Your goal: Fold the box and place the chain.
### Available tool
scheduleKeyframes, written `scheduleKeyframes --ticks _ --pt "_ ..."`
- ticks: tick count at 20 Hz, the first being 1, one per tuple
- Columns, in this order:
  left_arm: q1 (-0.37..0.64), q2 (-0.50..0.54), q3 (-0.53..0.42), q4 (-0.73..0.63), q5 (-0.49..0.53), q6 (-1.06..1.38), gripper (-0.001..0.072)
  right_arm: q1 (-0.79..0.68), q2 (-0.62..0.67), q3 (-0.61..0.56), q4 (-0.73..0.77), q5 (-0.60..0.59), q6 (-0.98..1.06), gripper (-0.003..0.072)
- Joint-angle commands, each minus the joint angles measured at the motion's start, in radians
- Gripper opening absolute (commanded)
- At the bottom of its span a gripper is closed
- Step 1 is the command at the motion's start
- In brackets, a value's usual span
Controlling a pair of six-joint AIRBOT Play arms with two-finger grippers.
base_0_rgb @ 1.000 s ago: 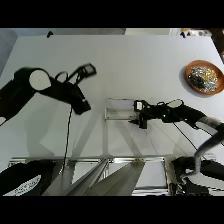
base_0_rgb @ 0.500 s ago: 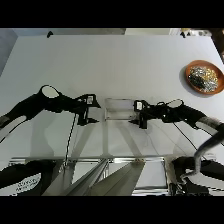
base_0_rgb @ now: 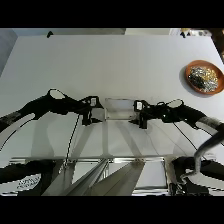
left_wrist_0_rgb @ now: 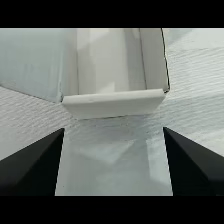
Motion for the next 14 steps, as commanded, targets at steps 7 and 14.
scheduleKeyframes --ticks 7,14 --pt "-0.054 -0.011 -0.001 -0.051 0.048 -0.009 0.0708 0.000 0.001 0.000 0.000 0.000 0.000 0.0316" --pt "-0.074 -0.045 -0.001 -0.068 0.080 -0.094 0.0708 0.000 0.001 0.000 0.000 0.000 0.000 0.0316"
